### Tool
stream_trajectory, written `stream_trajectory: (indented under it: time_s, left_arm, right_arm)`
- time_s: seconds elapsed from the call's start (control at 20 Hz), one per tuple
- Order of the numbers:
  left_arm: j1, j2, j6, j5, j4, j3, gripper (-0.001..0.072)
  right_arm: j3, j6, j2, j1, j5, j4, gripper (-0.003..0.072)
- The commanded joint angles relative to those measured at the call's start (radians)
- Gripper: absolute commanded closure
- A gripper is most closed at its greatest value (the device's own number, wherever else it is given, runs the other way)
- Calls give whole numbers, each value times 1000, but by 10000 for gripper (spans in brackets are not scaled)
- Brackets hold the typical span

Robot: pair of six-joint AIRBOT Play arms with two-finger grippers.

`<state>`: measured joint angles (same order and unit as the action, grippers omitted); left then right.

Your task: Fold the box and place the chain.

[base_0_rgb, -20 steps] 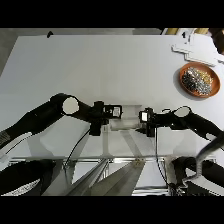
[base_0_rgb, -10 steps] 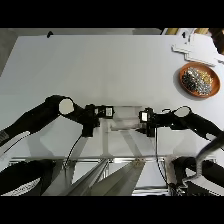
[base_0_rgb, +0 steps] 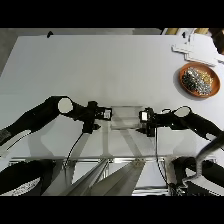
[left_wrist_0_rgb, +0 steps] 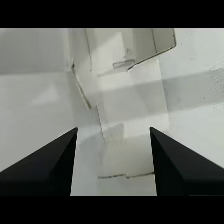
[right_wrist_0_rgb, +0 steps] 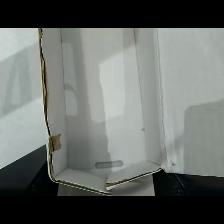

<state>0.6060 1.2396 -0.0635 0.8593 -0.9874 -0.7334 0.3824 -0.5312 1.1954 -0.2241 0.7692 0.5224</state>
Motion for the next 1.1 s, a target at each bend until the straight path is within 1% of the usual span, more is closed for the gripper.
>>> stream_trajectory:
  time_s: [0.0, 0.15, 0.2, 0.25, 0.3, 0.55, 0.6, 0.65, 0.7, 0.75, 0.9, 1.05]
  left_arm:
    - [1, 25, 124, -17, 68, 2, 226]
    - [13, 41, 124, -17, 75, 2, 228]
    - [20, 48, 124, -14, 76, 2, 242]
    - [28, 56, 124, -10, 79, 2, 300]
    - [39, 64, 124, -9, 79, 2, 322]
    - [69, 82, 124, -49, 140, 2, 324]
    - [69, 82, 124, -53, 145, 2, 338]
    - [69, 82, 124, -57, 144, 2, 405]
    - [69, 82, 124, -61, 144, 2, 494]
    - [69, 82, 123, -67, 145, 2, 517]
    - [69, 90, 123, -77, 173, 2, 519]
    - [80, 92, 123, -121, 210, 2, 519]
  right_arm:
    - [0, -1, -1, 0, 0, 0, 364]
    - [0, 0, -1, 0, 0, 0, 364]
    - [0, -1, -1, 0, 1, 0, 364]
    - [0, -1, -1, 0, 0, 0, 364]
    - [0, 0, -1, 0, 1, 0, 364]
    - [0, 0, -1, 0, 0, 0, 364]
    - [0, 0, -1, 0, 0, 0, 364]
    - [0, 0, -1, 0, 0, 0, 364]
    - [0, 0, -1, 0, 0, 0, 364]
    - [0, -1, -1, 0, 1, 0, 364]
    - [0, -1, -1, 0, 0, 0, 364]
    - [0, -1, -1, 0, 0, 0, 364]
